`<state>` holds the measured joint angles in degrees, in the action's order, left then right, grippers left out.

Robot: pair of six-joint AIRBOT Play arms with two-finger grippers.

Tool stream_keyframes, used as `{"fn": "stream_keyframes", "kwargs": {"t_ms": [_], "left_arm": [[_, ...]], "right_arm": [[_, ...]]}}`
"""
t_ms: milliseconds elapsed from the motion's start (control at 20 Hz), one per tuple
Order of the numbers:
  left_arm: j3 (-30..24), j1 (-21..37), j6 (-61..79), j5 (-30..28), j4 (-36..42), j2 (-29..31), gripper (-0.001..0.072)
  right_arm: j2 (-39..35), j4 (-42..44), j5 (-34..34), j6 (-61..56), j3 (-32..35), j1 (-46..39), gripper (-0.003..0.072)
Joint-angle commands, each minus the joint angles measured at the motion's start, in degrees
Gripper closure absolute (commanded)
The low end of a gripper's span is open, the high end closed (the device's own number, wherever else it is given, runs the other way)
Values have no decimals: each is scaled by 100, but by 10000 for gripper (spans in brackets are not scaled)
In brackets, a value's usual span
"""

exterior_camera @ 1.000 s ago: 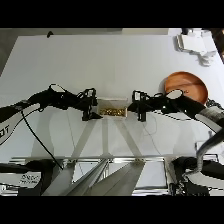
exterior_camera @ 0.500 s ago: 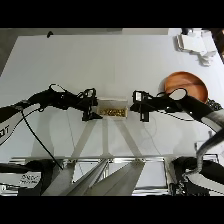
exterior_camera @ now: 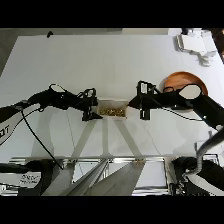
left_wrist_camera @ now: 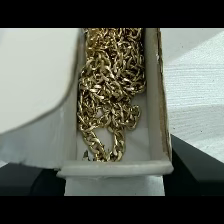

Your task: Fold the box and place the chain.

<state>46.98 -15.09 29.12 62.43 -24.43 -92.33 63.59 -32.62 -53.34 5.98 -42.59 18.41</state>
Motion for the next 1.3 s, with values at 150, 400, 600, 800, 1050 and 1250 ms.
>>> {"fn": "stream_keyframes", "kwargs": {"t_ms": [150, 400, 600, 800, 1050, 1250], "left_arm": [[4, -2, 2, -2, -2, 2, 335], [4, -2, 2, -2, -2, 2, 335], [4, -2, 2, -2, -2, 2, 335], [4, -2, 2, -2, -2, 2, 335], [4, -2, 2, 0, -2, 2, 335], [4, -2, 2, 0, -2, 2, 335]], "right_arm": [[717, -197, -800, -1322, -1027, 437, 407], [1510, -472, -1366, -2374, -2420, 437, 455], [2100, -811, -1178, -3718, -3392, 396, 492], [2881, -719, -1753, -4492, -3442, 181, 415], [3462, -302, -2992, -4181, -3436, 205, 407], [3246, -382, -2750, -3119, -3370, 533, 407]]}}
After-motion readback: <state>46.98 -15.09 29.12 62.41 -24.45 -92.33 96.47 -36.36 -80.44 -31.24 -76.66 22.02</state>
